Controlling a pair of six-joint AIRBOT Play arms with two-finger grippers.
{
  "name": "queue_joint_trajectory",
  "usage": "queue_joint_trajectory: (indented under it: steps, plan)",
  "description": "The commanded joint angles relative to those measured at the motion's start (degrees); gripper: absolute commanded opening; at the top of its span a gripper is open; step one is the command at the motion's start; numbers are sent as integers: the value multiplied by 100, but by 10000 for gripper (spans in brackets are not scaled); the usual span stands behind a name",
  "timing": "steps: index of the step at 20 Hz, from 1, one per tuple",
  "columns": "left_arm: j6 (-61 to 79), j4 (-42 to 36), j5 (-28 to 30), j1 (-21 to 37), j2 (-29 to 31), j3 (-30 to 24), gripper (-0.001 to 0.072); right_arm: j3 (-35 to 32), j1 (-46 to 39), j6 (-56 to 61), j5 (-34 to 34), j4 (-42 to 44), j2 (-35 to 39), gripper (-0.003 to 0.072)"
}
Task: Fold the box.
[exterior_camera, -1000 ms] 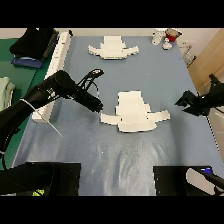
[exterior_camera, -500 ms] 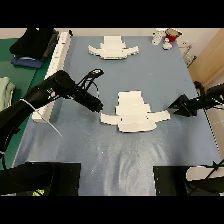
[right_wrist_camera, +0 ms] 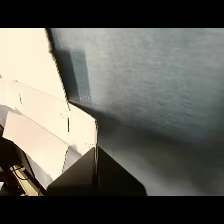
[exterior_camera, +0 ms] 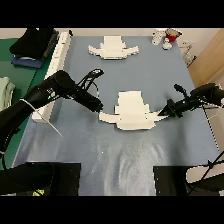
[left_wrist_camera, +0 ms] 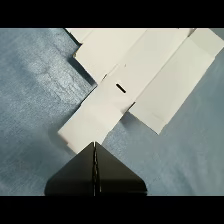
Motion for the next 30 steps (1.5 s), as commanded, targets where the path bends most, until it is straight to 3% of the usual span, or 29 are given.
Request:
queue_joint_trajectory:
  steps: [1, 4, 7, 12, 15, 16, 17, 22, 30]
  plan:
    - [2, -4, 4, -2, -4, 2, 12, -2, 114, -55, -229, 105, 101, 3]
    - [-15, -264, -7, -2, -4, 2, 12, -251, 216, -245, -76, 575, 638, 3]
    - [-807, -295, -50, 74, -4, 2, 13, -1266, 758, -264, 911, 605, 1703, 3]
    - [-1060, -426, -1412, 931, -4, -35, 13, -3119, 2122, 330, 2793, 560, 3355, 2]
    - [-1034, -485, -1537, 1143, -4, -181, 18, -3482, 2406, 1010, 3088, 538, 3768, 2]
    - [-1021, -498, -1486, 1128, -4, -219, 238, -3534, 2507, 894, 3191, 492, 3856, 2]
    - [-1025, -490, -1384, 1097, -13, -229, 580, -3545, 2601, 800, 3252, 442, 3904, 3]
    - [-562, -597, -551, 1108, -203, -157, 588, -3543, 2852, 780, 3401, 422, 3917, 2]
    - [304, -1414, -1080, 1104, -2157, 660, 588, -3543, 2859, 643, 3403, 407, 3917, 2]
